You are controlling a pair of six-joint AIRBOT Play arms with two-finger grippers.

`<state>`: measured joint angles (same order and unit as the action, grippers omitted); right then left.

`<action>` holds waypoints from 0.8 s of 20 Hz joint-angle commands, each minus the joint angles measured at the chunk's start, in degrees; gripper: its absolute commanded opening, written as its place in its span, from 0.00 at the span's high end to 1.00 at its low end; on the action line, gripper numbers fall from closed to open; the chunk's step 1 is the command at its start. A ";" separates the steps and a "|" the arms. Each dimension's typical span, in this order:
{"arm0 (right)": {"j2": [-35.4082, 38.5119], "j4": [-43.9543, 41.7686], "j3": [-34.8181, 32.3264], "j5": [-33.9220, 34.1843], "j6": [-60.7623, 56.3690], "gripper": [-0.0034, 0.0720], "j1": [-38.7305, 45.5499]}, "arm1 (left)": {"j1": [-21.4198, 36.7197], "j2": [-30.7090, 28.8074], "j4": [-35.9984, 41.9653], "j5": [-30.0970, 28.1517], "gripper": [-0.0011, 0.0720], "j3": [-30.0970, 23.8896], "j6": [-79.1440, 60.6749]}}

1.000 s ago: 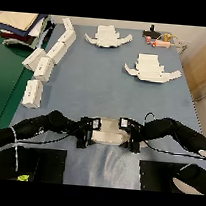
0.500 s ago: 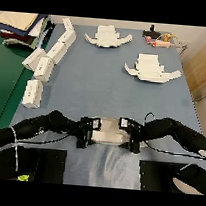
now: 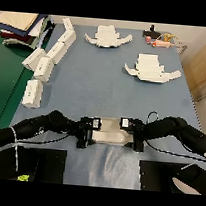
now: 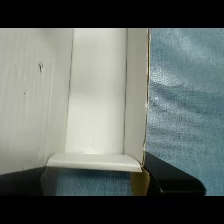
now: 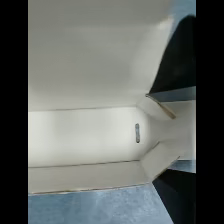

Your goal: Fold the box.

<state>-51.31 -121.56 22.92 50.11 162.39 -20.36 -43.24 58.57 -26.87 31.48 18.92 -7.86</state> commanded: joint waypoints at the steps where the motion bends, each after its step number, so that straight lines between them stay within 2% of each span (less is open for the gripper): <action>1: 4.87 10.54 0.98 2.49 -11.26 0.02 0.04 | 0.00 0.02 -0.09 0.00 0.28 0.07 -0.09; 5: 11.54 13.75 2.51 8.09 -20.57 0.02 0.04 | 0.00 0.02 -0.09 0.00 0.28 0.07 -0.09; 8: 16.39 10.14 5.09 13.90 -37.03 0.06 0.02 | 0.00 0.02 -0.09 0.00 0.28 0.07 -0.09; 9: 17.64 7.56 6.08 15.39 -43.95 0.23 0.02 | 0.00 0.02 -0.09 0.00 0.28 0.07 -0.09; 10: 18.29 4.24 6.71 16.00 -49.42 0.47 0.02 | 0.00 0.02 -0.09 0.00 0.28 0.07 -0.09; 11: 18.29 -0.07 6.99 15.93 -52.98 0.80 0.02 | 0.02 0.02 -0.09 0.00 0.28 0.07 -0.09; 12: 17.57 -5.46 6.97 15.45 -53.48 0.93 -0.02 | 0.00 0.02 -0.09 0.00 0.28 0.07 -0.09; 14: 14.51 -10.54 6.99 11.89 -53.51 0.93 -0.96 | 0.00 0.02 -0.09 0.00 0.28 0.07 -0.09; 16: 10.38 -11.10 7.06 4.59 -53.51 0.95 -2.71 | 0.02 0.02 -0.09 0.00 0.28 0.07 -0.09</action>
